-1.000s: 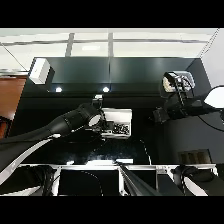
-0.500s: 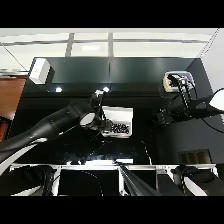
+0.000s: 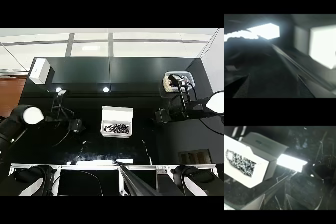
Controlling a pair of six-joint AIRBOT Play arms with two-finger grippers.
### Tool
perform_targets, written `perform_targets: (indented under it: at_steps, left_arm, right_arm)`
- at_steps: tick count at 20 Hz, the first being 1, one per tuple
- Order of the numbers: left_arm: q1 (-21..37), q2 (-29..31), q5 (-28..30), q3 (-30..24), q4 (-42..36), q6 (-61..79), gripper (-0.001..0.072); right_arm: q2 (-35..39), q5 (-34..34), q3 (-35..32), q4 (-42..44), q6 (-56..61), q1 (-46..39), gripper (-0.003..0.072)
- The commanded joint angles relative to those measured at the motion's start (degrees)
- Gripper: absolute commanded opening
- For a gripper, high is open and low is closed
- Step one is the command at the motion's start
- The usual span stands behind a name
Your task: Fold the box and place the chain.
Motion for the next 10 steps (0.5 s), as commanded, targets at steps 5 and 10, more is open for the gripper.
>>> perform_targets:
  at_steps: [5,10]
  left_arm:
    - [9.4,-4.3,-6.3,-8.2,-33.4,81.7,0.0705]
    - [3.1,-6.4,7.5,-7.6,-29.3,94.4,0.0704]
  right_arm:
    - [0.0,-2.3,-0.6,0.1,0.6,0.0,0.0326]
    - [0.0,-2.3,-0.6,0.1,0.6,0.0,0.0326]
